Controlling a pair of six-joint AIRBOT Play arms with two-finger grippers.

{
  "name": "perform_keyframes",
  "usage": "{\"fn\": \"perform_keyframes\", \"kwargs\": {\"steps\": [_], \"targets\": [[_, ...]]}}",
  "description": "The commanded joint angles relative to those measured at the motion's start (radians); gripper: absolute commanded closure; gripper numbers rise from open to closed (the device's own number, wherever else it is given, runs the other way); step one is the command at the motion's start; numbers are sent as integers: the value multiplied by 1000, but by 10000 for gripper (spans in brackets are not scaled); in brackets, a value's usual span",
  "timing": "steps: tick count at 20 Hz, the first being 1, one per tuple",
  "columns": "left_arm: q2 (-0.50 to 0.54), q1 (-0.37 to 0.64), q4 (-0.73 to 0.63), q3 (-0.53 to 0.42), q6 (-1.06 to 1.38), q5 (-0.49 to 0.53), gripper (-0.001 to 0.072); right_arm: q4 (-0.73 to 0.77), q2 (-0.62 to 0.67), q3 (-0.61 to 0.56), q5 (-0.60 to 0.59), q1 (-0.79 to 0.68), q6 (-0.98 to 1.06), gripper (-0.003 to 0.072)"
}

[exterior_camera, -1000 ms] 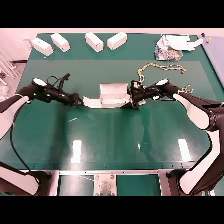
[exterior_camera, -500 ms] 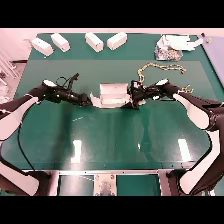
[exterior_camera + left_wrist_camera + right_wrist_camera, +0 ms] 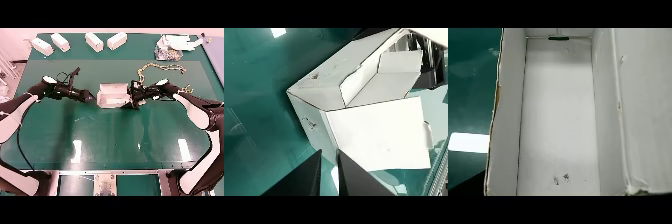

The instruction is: Fold the box and place the chain.

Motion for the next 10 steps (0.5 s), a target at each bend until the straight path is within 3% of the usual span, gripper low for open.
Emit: {"fn": "perform_keyframes", "kwargs": {"steps": [1, 3, 4, 10], "targets": [[2, -1, -6, 2, 2, 1, 569, 0, 0, 0, 0, 0, 0, 101], [2, -1, -21, 2, 3, 0, 550, 0, 0, 0, 0, 0, 0, 101], [2, -1, -34, 2, 2, -2, 465, 0, 0, 0, 0, 0, 0, 100], [2, -24, -45, 1, 10, 3, 459, 0, 0, 0, 0, 0, 0, 101]]}}
